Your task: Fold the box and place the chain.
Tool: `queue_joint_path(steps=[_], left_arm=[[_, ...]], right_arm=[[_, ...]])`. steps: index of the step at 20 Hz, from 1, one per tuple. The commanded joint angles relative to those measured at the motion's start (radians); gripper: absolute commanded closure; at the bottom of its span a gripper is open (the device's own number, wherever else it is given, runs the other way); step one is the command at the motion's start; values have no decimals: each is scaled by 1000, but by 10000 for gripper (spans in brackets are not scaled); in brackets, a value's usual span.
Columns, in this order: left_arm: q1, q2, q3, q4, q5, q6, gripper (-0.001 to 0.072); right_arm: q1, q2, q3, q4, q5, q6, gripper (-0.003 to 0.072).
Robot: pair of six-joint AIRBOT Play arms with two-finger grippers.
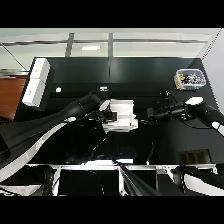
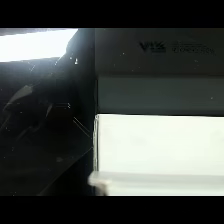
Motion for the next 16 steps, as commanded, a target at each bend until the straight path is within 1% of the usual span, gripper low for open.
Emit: queue_joint_path(steps=[1,2,3,4,6,8,10,12,14,16], left_arm=[[0,0,0,0,-2,0,682],[0,0,0,0,-2,0,682],[0,0,0,0,-2,-1,682],[0,0,0,0,-2,0,682],[0,0,0,0,-2,-1,682],[0,0,0,-1,-2,-1,682],[0,0,0,-1,-2,-1,682],[0,0,0,-4,-2,-1,682],[0,0,0,-4,-2,0,682],[0,0,0,-4,-2,0,682]], right_arm=[[64,-2,13,8,-14,60,79],[90,-2,13,8,-48,79,80],[117,-2,13,5,-89,101,102],[143,-2,13,-2,-131,132,155],[195,-2,18,-38,-204,202,157],[255,-2,42,-130,-262,318,255],[315,-2,85,-240,-301,420,255],[373,-2,133,-384,-322,566,255],[430,-4,181,-535,-320,710,256],[481,-5,223,-653,-304,819,256]])
